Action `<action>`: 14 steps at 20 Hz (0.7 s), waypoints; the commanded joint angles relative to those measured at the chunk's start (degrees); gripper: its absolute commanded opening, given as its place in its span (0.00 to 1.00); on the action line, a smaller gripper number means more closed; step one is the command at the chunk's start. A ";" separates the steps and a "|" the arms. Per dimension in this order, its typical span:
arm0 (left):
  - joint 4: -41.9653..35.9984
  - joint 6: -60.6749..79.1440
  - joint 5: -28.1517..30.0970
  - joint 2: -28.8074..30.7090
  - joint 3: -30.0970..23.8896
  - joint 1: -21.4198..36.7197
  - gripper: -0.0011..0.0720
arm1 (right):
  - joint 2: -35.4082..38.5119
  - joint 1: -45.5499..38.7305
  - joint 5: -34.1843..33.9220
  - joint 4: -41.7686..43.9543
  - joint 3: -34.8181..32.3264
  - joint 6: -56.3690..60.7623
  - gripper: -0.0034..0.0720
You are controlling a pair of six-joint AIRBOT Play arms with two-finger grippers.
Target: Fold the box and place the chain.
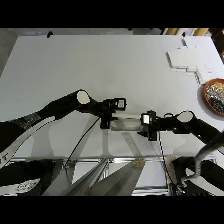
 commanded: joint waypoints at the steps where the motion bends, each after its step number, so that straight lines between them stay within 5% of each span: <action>1: -0.04 0.02 0.13 0.02 -0.02 -0.02 0.03 | -0.04 0.00 0.02 -0.02 -0.04 0.02 0.52; 8: -0.37 0.02 -1.25 0.13 -0.02 0.04 0.05 | -0.02 0.00 0.02 0.00 -0.04 0.02 0.52; 11: 0.70 -0.09 -2.49 1.86 -0.02 0.24 0.50 | -0.04 0.00 0.02 0.00 -0.04 0.02 0.52; 14: 8.41 -6.91 -2.32 5.57 -0.02 0.26 0.73 | -0.02 0.00 0.02 -0.02 -0.04 0.02 0.52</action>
